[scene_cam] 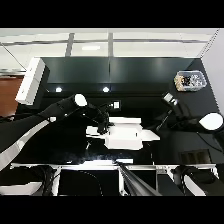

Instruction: Fold the box and place the chain.

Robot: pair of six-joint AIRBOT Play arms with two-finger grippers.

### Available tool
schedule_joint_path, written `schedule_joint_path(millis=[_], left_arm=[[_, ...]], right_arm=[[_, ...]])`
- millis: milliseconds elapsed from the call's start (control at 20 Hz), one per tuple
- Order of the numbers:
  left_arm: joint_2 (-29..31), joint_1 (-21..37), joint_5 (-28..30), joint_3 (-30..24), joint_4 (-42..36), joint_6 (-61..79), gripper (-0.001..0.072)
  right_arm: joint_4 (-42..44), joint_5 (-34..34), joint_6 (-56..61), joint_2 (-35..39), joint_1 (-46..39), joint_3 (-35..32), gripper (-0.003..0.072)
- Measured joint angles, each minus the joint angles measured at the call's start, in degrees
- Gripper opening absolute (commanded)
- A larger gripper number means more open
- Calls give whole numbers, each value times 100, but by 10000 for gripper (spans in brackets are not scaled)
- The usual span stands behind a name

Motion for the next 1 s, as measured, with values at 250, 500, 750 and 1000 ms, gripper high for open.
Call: schedule_joint_path(millis=[250, 500, 750, 1000], left_arm=[[-9, -2, 44, 0, 28, -243, 23], [-11, -2, 61, 0, 46, -319, 23], [-11, -2, 68, 0, 50, -341, 23], [-11, -2, 68, 0, 50, -341, 23]], right_arm=[[-81, -249, -767, 0, 590, -424, 685], [-317, -306, -1338, -4, 1139, -634, 685], [-564, -302, -1495, -4, 1349, -682, 685], [-752, -184, -1547, -4, 1388, -688, 685]])
